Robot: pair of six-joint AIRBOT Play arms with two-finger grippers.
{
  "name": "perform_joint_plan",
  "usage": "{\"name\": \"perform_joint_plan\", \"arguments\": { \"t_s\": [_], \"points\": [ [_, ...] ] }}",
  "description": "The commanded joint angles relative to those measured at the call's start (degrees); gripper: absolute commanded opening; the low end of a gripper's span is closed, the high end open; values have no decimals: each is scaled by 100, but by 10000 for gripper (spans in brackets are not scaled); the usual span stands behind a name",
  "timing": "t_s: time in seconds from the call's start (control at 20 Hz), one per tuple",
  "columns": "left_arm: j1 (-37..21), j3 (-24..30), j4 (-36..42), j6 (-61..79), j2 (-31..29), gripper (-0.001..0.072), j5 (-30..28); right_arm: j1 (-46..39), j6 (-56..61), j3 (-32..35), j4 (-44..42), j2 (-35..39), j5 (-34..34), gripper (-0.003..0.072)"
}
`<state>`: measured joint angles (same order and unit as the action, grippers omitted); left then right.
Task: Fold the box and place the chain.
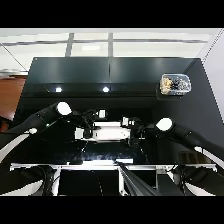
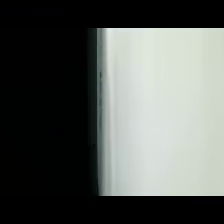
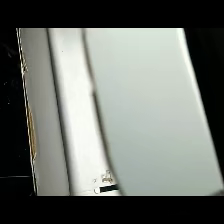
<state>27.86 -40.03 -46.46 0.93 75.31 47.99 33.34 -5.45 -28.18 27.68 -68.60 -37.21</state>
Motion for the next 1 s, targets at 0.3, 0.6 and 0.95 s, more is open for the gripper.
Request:
{"name": "perform_joint_plan", "arguments": {
  "t_s": [0.3,0.6,0.95],
  "points": [
    [0,-7,9,-4,-4,34,-22,0,-105,0,-63,-68,24,697],
    [0,-7,9,-2,-4,34,-22,0,-101,0,31,-72,33,697],
    [0,-7,11,-2,-4,34,-20,0,-26,-4,365,-98,87,697]
  ]
}}
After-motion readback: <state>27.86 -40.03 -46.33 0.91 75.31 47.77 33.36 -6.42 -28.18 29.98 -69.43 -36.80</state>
